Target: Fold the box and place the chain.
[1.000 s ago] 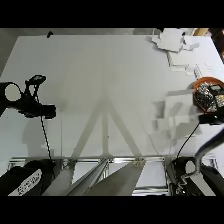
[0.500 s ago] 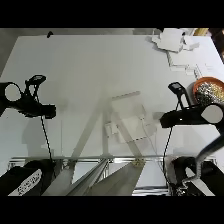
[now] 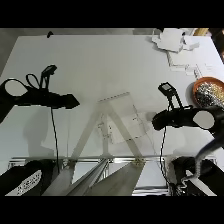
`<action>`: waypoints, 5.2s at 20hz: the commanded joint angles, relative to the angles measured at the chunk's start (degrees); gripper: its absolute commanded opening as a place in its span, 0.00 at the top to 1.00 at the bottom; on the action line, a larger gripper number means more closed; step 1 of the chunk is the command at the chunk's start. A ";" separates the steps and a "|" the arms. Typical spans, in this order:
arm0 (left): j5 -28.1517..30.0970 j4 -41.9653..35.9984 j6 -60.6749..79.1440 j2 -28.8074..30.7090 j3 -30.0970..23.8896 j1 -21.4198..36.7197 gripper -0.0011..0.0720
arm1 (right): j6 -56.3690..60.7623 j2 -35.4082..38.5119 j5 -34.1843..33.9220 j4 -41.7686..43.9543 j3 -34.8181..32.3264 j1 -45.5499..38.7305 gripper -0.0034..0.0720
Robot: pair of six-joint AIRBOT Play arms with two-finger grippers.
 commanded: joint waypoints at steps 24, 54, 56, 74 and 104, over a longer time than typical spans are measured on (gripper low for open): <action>-4.13 -35.87 53.72 -30.23 4.44 -17.99 0.36 | 0.13 -0.02 1.53 -1.01 -0.02 0.37 0.93; 15.72 -16.81 67.93 -21.27 6.12 -29.38 0.97 | -9.03 6.12 18.49 -4.07 7.26 0.37 0.51; 15.87 -16.85 69.53 -22.21 6.12 -29.35 0.97 | -9.03 6.47 17.07 -3.30 7.23 0.37 0.51; 17.49 -16.83 71.67 -25.24 6.12 -29.44 0.97 | -9.25 6.43 12.96 -3.15 7.17 0.37 0.51; 17.46 -16.85 71.45 -25.24 6.12 -29.44 0.97 | -21.46 5.27 11.28 -2.08 6.99 0.37 0.51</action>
